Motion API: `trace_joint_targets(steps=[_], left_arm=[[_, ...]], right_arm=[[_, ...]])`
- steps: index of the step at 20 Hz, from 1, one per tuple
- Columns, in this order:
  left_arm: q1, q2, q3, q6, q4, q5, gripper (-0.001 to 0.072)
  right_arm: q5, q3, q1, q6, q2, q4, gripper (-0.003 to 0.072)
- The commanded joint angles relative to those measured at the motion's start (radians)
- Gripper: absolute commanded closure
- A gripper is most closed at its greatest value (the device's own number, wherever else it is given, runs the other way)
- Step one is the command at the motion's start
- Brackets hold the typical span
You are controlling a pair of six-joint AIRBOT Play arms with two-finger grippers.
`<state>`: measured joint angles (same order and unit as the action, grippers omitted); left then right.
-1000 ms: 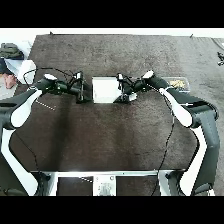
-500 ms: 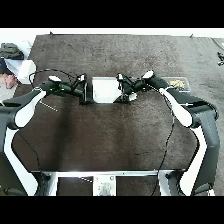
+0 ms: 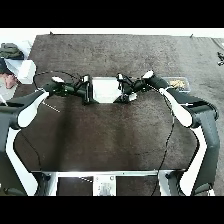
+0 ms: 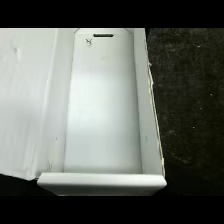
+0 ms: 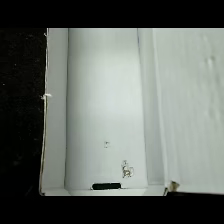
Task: Fold the box and place the chain.
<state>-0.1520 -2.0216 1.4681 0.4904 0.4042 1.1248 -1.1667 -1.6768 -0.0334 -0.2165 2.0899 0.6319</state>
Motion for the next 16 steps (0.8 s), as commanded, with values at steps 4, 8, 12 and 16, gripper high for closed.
trace_joint_targets(steps=[4, 8, 12, 16], left_arm=[[-0.003, -0.008, 0.001, 0.008, -0.008, -0.003, 0.0012], [-0.003, -0.008, 0.0, 0.008, -0.008, 0.002, 0.0033], [-0.003, -0.008, 0.0, 0.008, 0.008, 0.006, 0.0172], [-0.003, -0.008, 0.0, 0.004, 0.068, 0.013, 0.0349]], right_arm=[[0.0, 0.0, -0.001, 0.0, 0.0, 0.0, 0.0368], [0.0, 0.0, -0.001, 0.0, 0.0, 0.0, 0.0368], [0.0, 0.0, -0.001, 0.0, 0.0, 0.0, 0.0367], [0.0, 0.0, -0.001, 0.0, 0.0, 0.0, 0.0367]])
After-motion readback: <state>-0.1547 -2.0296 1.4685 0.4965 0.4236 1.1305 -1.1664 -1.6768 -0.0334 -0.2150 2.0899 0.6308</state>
